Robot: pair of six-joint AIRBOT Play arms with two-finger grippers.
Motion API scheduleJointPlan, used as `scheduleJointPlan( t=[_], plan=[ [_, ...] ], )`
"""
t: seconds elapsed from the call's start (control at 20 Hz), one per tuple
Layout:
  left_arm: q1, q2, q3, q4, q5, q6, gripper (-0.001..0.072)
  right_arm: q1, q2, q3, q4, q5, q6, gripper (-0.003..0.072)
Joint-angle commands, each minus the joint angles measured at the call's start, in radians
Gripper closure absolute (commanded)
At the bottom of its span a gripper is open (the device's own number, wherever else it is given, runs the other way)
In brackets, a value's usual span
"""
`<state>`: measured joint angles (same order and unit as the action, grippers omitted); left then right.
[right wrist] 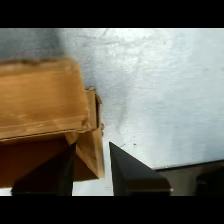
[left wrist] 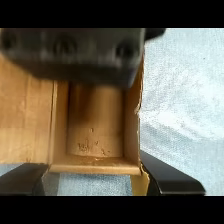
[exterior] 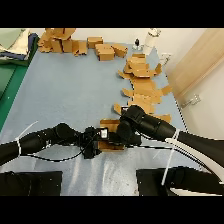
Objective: Fold the box.
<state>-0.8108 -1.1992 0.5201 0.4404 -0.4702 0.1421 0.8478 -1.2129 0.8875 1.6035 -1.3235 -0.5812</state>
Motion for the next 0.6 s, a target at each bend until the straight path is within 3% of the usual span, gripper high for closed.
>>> scheduleJointPlan(
  t=[0.0,0.15,0.25,0.55],
  plan=[
    [0.000,0.000,0.000,0.001,-0.001,0.000,0.0325,0.000,0.026,0.000,-0.019,-0.060,0.024,0.0363],
    [0.000,0.000,0.000,0.001,-0.001,0.000,0.0324,0.001,0.026,0.000,-0.017,-0.042,0.024,0.0362],
    [0.000,0.000,0.000,0.001,-0.001,0.000,0.0324,0.001,0.021,0.000,-0.017,0.007,0.024,0.0273],
    [0.000,0.000,0.000,0.001,-0.001,0.000,0.0324,0.018,-0.057,0.000,0.002,0.005,0.051,0.0273]
  ],
)
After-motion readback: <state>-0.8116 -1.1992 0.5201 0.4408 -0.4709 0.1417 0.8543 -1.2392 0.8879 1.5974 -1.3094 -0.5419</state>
